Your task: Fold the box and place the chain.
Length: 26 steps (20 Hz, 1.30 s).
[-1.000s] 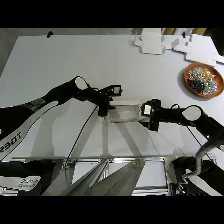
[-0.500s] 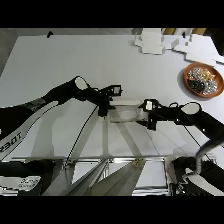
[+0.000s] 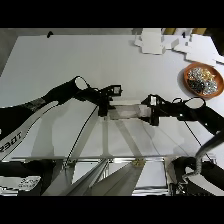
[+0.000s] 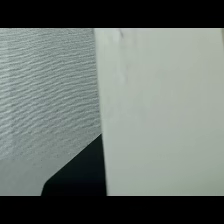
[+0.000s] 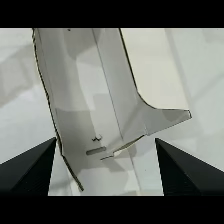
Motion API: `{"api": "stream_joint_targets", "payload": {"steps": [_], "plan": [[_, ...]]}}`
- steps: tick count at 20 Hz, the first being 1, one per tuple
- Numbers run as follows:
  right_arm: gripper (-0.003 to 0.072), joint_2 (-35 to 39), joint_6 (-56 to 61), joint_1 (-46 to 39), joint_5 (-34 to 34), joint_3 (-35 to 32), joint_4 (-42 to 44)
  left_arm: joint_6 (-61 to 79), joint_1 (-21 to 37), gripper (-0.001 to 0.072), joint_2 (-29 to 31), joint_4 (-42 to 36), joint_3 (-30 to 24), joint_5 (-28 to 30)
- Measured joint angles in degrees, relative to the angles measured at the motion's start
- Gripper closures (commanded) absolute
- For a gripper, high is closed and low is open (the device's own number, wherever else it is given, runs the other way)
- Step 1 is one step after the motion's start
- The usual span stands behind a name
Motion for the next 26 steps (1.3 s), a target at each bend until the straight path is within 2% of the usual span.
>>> {"api": "stream_joint_targets", "payload": {"steps": [13, 20, 26], "plan": [[0.0013, -9.2, -6.0, -0.1, 1.7, 2.1, 4.4, 0.0, 0.0, 0.0698, 0.0, 0.0, 0.0, 0.0], [0.0045, -10.7, -6.3, 1.8, 2.9, 2.7, 4.1, 0.1, 0.0, 0.0698, 0.0, 0.0, 0.0, 0.0], [0.0049, -10.9, -5.2, 2.7, 3.3, 0.0, 3.8, 0.2, 0.0, 0.0698, 0.0, 0.0, 0.0, -0.4]]}}
